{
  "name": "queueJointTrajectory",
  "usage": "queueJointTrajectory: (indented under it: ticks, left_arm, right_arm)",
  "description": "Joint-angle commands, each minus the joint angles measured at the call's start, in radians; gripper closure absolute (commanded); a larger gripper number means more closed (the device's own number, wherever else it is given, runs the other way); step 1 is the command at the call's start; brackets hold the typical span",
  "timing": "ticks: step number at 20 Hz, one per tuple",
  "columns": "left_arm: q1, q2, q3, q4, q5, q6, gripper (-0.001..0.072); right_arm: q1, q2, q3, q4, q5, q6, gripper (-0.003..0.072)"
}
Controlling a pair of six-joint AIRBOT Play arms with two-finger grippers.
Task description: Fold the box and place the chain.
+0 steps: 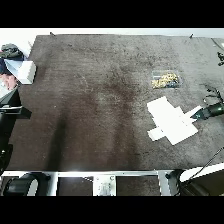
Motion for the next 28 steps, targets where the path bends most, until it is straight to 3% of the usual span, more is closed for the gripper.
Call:
queueJointTrajectory:
  ticks: [1, 5, 9, 12, 15, 18, 21, 24, 28]
  left_arm:
    - [0.0, 0.001, 0.0, 0.0, 0.0, 0.0, 0.0699]
    - [0.0, 0.001, 0.0, 0.0, 0.0, 0.0, 0.0699]
    - [0.0, 0.001, 0.0, 0.0, 0.0, 0.0, 0.0699]
    - [0.0, 0.001, 0.0, 0.0, 0.0, 0.0, 0.0699]
    - [0.0, 0.001, 0.0, 0.0, 0.001, 0.0, 0.0699]
    - [0.0, 0.001, 0.0, 0.0, 0.0, 0.0, 0.0699]
    - [0.0, 0.001, 0.0, 0.0, 0.001, 0.0, 0.0698]
    - [0.0, 0.001, 0.0, 0.0, 0.0, 0.0, 0.0699]
    - [0.0, 0.001, 0.0, 0.0, 0.007, 0.0, 0.0698]
  right_arm:
    - [0.001, -0.001, -0.002, 0.058, 0.095, -0.032, 0.067]
    - [0.001, 0.009, -0.053, 0.258, 0.188, 0.024, 0.0672]
    - [0.034, 0.092, -0.261, 0.426, 0.137, 0.032, 0.0673]
    - [0.121, 0.204, -0.461, 0.509, 0.013, 0.031, 0.0673]
    - [0.257, 0.34, -0.674, 0.663, -0.215, 0.016, 0.0673]
    - [0.432, 0.47, -0.853, 0.926, -0.456, 0.032, 0.0673]
    - [0.651, 0.507, -0.864, 1.044, -0.676, 0.032, 0.0673]
    - [0.82, 0.506, -0.793, 1.046, -0.895, 0.035, 0.0673]
    - [0.892, 0.483, -0.72, 1.045, -1.035, 0.036, 0.0673]
